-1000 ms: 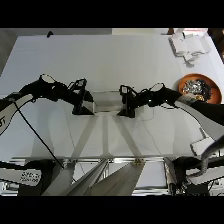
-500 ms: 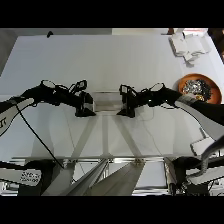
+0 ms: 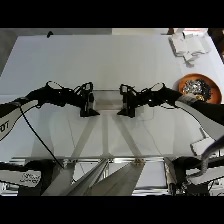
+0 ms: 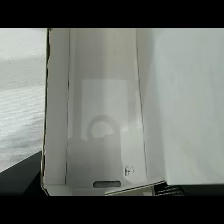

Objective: Fold the box and place the chain.

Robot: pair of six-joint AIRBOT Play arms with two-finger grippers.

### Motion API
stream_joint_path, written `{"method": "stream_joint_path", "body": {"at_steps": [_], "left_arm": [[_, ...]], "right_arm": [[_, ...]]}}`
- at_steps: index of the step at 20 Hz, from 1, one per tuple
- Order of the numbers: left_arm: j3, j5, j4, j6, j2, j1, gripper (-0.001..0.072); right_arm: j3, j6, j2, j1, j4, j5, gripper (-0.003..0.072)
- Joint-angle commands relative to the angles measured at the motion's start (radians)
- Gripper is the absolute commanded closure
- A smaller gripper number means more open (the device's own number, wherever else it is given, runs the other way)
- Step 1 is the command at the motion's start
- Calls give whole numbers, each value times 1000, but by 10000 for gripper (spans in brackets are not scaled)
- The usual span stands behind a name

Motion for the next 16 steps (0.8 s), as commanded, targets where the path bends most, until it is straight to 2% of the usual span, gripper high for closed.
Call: {"method": "stream_joint_path", "body": {"at_steps": [1,2,4,6,16], "left_arm": [[-1,21,2,10,2,-11,15],[-1,21,2,10,2,-11,23],[-1,18,3,13,2,-11,234],[-1,5,10,23,2,-11,303],[-1,6,11,22,2,-11,294]], "right_arm": [[1,-1,0,0,0,2,128],[1,-1,0,0,0,2,128],[1,-1,0,0,0,2,128],[1,-1,0,0,0,2,128],[1,-1,0,0,0,2,128]]}}
